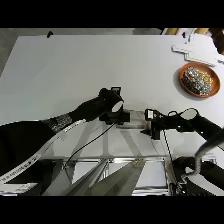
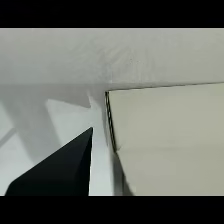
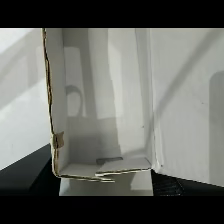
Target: Fold the box and place the chain.
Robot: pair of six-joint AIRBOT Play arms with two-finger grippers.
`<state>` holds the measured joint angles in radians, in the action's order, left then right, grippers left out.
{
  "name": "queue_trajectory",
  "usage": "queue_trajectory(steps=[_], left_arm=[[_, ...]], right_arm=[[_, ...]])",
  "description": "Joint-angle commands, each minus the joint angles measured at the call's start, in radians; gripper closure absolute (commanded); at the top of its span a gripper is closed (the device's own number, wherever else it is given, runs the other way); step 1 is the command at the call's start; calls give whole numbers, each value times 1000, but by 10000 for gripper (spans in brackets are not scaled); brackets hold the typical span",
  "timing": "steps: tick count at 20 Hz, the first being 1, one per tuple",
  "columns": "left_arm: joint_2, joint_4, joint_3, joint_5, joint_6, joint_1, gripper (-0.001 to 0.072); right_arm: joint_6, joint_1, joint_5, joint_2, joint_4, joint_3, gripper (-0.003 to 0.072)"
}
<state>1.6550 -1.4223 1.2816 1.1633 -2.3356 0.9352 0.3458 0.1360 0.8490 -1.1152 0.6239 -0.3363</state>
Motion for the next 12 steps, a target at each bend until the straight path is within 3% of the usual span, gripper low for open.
queue_trajectory(steps=[1,6,7,8,9,12], left_arm=[[-50,37,1,24,193,-27,418],[-219,84,0,159,547,-123,415],[-257,83,-2,194,635,-145,364],[-300,83,-12,216,753,-168,207],[-338,86,-32,217,875,-190,131],[-448,234,-178,119,1432,-270,137]], right_arm=[[0,0,0,0,-3,0,287],[0,0,0,0,-3,0,287],[0,0,0,0,-3,0,287],[0,0,0,0,-3,0,287],[0,0,0,0,-3,0,287],[0,0,0,0,-3,0,287]])
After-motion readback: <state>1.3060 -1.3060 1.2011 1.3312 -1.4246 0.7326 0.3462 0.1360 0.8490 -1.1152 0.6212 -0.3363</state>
